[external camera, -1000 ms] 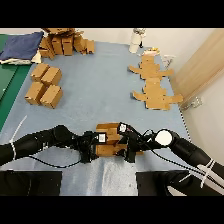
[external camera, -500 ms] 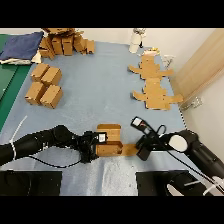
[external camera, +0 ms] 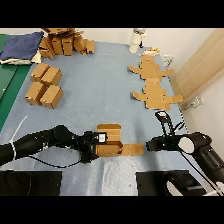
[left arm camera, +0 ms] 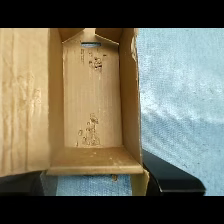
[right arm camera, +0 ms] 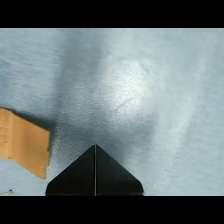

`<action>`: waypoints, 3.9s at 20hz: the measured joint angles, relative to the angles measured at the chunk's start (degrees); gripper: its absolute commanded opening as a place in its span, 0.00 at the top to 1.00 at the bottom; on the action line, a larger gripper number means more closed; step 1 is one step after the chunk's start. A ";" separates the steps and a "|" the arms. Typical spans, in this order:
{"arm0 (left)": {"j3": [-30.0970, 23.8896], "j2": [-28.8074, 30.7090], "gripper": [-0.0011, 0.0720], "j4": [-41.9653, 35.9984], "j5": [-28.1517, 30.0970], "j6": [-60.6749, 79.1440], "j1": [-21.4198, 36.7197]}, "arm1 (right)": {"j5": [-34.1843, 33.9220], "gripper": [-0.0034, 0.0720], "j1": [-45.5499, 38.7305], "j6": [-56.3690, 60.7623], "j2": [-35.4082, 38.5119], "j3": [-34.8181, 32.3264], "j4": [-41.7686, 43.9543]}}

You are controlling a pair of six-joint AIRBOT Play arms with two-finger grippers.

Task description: Fold the box.

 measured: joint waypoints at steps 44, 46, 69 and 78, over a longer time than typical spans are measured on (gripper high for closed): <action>0.00 0.00 0.29 0.02 0.00 0.00 0.00 | -3.45 0.88 0.26 3.91 -15.98 3.43 34.27; 0.00 0.00 0.29 0.00 0.00 0.02 0.00 | -3.82 0.81 0.26 2.08 -16.11 3.43 37.20; 0.00 0.00 0.29 0.00 0.02 0.00 0.00 | -7.56 0.75 2.69 -0.13 -15.47 4.37 40.33; 0.00 0.00 0.29 0.02 0.02 0.00 0.00 | -5.84 0.95 -1.92 20.81 -9.51 7.43 10.10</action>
